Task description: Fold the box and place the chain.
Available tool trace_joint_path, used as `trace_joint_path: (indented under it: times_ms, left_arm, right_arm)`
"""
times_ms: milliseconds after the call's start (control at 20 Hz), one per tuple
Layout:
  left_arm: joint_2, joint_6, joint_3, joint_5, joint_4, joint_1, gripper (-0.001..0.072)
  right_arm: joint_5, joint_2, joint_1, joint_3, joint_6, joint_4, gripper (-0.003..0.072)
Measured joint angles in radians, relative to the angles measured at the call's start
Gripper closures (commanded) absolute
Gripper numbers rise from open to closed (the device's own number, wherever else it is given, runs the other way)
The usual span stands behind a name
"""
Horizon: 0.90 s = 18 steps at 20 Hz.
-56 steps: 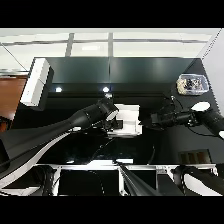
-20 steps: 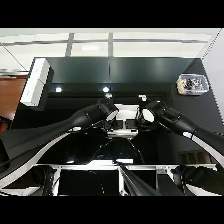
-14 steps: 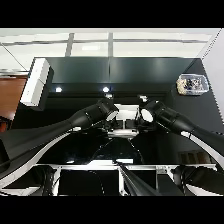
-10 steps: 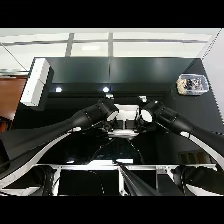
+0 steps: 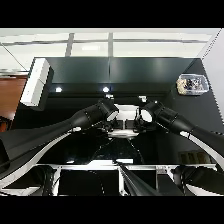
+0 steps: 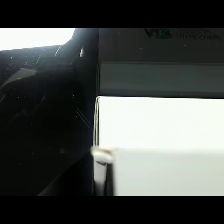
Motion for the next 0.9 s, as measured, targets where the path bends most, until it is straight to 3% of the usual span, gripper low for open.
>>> trace_joint_path:
  times_ms: [50,100,150,400,600,900]
  left_arm:
    - [0.000,0.000,0.000,0.000,0.000,0.000,0.0680]
    - [0.000,-0.001,0.000,0.000,0.000,0.000,0.0680]
    - [0.000,-0.003,0.000,-0.001,-0.001,0.000,0.0680]
    - [0.000,-0.002,0.000,0.000,-0.001,0.000,0.0680]
    - [0.000,-0.002,0.000,0.000,0.000,0.000,0.0680]
    - [0.000,-0.001,0.000,0.000,0.000,0.000,0.0680]
  right_arm:
    - [-0.001,0.000,0.000,0.000,-0.002,0.001,0.0611]
    - [-0.002,0.001,0.000,0.000,-0.002,0.003,0.0439]
    - [-0.007,0.004,-0.002,0.000,-0.001,0.007,0.0409]
    - [0.031,0.082,-0.032,0.017,-0.053,0.020,0.0410]
    - [0.094,0.245,-0.056,0.031,-0.151,-0.038,0.0410]
    - [0.070,0.441,-0.270,0.025,-0.200,-0.432,0.0405]
